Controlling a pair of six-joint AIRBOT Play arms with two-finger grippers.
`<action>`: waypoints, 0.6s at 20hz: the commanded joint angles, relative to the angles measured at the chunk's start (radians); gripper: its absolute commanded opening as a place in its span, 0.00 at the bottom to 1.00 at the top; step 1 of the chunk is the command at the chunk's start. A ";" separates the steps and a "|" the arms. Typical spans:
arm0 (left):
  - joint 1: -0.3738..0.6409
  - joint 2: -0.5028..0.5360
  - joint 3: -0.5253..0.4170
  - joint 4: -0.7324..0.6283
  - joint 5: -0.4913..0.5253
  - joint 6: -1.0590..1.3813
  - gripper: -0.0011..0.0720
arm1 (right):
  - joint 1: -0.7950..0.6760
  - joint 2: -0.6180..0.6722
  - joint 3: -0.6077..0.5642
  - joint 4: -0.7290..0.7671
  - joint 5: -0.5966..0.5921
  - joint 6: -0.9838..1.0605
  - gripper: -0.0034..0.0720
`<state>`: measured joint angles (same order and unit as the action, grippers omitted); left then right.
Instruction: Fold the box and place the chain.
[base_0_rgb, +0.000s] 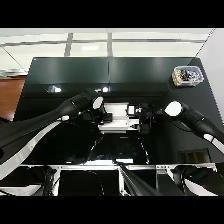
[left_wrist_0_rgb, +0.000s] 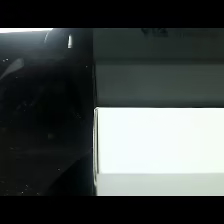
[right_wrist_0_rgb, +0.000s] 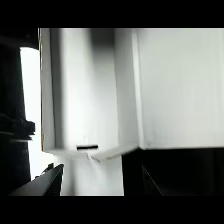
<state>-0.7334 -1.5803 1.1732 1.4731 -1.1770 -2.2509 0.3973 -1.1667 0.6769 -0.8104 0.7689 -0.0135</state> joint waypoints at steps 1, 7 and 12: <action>0.000 0.001 0.001 0.003 -0.002 0.000 0.05 | 0.007 0.031 0.002 -0.079 0.007 0.013 0.80; 0.000 0.001 0.001 0.003 -0.002 -0.001 0.05 | 0.106 -0.025 0.009 -0.081 -0.060 0.023 0.76; 0.000 0.001 0.001 0.003 -0.002 -0.001 0.05 | 0.110 -0.048 0.011 -0.067 -0.080 0.074 0.25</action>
<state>-0.7334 -1.5803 1.1732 1.4761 -1.1797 -2.2513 0.4976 -1.2049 0.6857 -0.8867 0.7052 0.0391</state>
